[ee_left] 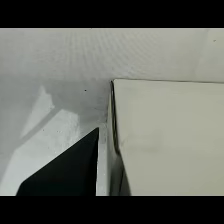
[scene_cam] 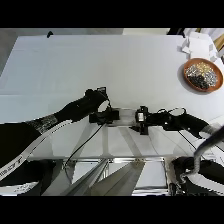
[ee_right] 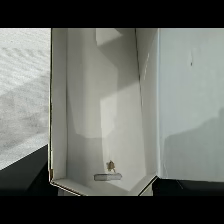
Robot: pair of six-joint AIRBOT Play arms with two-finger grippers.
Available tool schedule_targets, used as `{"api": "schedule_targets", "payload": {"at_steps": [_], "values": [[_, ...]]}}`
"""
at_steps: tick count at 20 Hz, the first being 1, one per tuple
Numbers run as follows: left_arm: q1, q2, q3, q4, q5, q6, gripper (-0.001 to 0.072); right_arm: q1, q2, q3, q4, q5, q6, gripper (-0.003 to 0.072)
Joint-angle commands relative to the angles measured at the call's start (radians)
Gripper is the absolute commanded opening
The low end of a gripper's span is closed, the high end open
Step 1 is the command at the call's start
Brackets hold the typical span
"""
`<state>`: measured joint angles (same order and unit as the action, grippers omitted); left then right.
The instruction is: Fold the box and place the chain.
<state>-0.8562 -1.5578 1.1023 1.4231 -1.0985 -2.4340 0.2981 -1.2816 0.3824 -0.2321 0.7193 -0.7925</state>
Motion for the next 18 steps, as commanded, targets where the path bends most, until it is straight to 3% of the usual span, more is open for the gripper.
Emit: {"api": "schedule_targets", "payload": {"at_steps": [1,6,13,14,15,16,18], "values": [[0.002,0.019,0.001,0.005,0.002,0.007,0.0219,0.0,0.001,0.0,0.001,0.0,-0.002,0.0337],[0.016,0.061,0.001,0.005,-0.019,0.054,0.0219,0.0,0.001,0.0,0.0,-0.001,-0.002,0.0337],[0.137,0.23,0.001,0.007,-0.183,0.57,0.0239,0.0,0.001,0.0,0.0,0.0,-0.002,0.0337],[0.154,0.255,0.0,0.008,-0.206,0.692,0.0344,0.0,0.001,0.0,0.0,0.0,-0.002,0.0337],[0.166,0.276,0.0,0.011,-0.223,0.825,0.0514,0.0,0.001,0.0,0.0,0.0,-0.002,0.0337],[0.179,0.294,0.0,0.013,-0.256,0.983,0.0636,0.0,0.001,0.0,0.001,0.0,-0.002,0.0337],[0.203,0.319,-0.015,-0.012,-0.294,1.269,0.0645,0.0,0.001,0.0,0.0,-0.001,-0.002,0.0337]]}}
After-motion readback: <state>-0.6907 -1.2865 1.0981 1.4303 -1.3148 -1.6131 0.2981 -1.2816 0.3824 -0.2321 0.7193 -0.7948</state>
